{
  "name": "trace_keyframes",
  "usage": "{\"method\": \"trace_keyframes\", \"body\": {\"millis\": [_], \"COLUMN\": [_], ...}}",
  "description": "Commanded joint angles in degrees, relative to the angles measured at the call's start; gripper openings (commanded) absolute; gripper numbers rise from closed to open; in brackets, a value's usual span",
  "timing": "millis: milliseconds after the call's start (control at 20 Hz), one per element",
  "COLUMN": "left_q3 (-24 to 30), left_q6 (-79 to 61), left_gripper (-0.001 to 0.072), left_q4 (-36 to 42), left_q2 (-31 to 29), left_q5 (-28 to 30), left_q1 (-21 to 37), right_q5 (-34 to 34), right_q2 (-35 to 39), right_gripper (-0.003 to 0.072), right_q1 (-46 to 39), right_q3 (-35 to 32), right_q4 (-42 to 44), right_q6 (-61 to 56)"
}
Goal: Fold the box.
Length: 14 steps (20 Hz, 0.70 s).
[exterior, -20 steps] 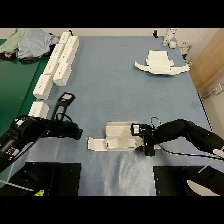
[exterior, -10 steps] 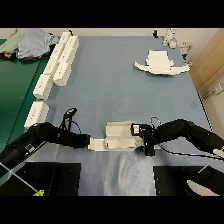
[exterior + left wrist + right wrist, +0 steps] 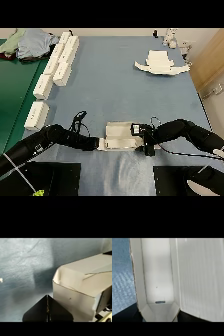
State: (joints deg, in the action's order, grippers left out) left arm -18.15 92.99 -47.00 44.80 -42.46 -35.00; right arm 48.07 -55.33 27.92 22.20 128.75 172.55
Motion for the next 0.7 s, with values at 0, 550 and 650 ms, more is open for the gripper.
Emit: {"method": "trace_keyframes", "body": {"millis": [0,550,650], "left_q3": [-2.0,-4.9,-4.9], "left_q6": [-0.8,-0.6,-0.8], "left_gripper": [0.0015,0.0355,0.0355], "left_q4": [0.4,1.6,3.1], "left_q2": [-1.8,-2.2,-1.8], "left_q5": [0.3,-4.2,-3.0], "left_q1": [-0.5,1.0,1.0], "right_q5": [0.0,0.0,0.0], "right_q2": [0.0,0.0,0.0], "right_gripper": [0.0477,0.0477,0.0477], "right_q1": [0.0,0.0,0.0], "right_q3": [0.0,0.0,0.0], "right_q4": [0.0,0.0,0.0], "right_q6": [0.0,0.0,0.0]}}
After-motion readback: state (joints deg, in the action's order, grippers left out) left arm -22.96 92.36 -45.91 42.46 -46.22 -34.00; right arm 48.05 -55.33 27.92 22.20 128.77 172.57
